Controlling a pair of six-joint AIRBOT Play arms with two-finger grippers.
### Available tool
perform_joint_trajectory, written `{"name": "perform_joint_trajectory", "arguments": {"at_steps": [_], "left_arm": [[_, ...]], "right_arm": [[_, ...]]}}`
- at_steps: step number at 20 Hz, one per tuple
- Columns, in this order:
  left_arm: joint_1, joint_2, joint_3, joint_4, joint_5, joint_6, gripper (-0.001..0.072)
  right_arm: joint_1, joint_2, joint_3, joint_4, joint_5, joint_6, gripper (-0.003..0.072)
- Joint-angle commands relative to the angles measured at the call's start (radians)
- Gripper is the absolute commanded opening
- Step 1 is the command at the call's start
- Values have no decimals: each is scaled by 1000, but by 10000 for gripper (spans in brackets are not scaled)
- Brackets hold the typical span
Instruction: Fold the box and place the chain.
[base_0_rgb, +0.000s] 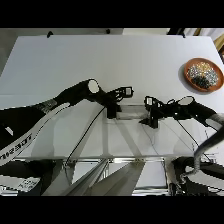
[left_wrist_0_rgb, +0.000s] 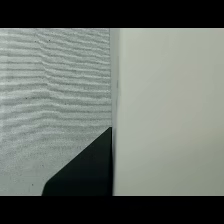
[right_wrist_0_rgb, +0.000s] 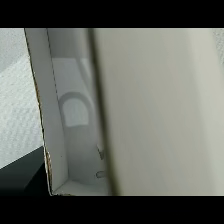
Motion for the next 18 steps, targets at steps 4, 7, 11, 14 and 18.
{"name": "perform_joint_trajectory", "arguments": {"at_steps": [4, 7, 11, 14, 18], "left_arm": [[-1, 0, 0, 0, 0, 0, 14], [-1, 0, 0, 0, 1, 0, 14], [-1, 1, 0, 0, 1, 0, 40], [2, 19, 0, 4, 5, 0, 541], [2, 68, 0, 76, 10, 0, 562]], "right_arm": [[1, 0, -1, 0, 3, 0, 451], [1, 0, -1, 0, 3, 0, 451], [1, 0, -1, 0, 3, 0, 451], [1, 0, -1, 0, 3, 0, 451], [1, 0, -1, 0, 3, 0, 451]]}}
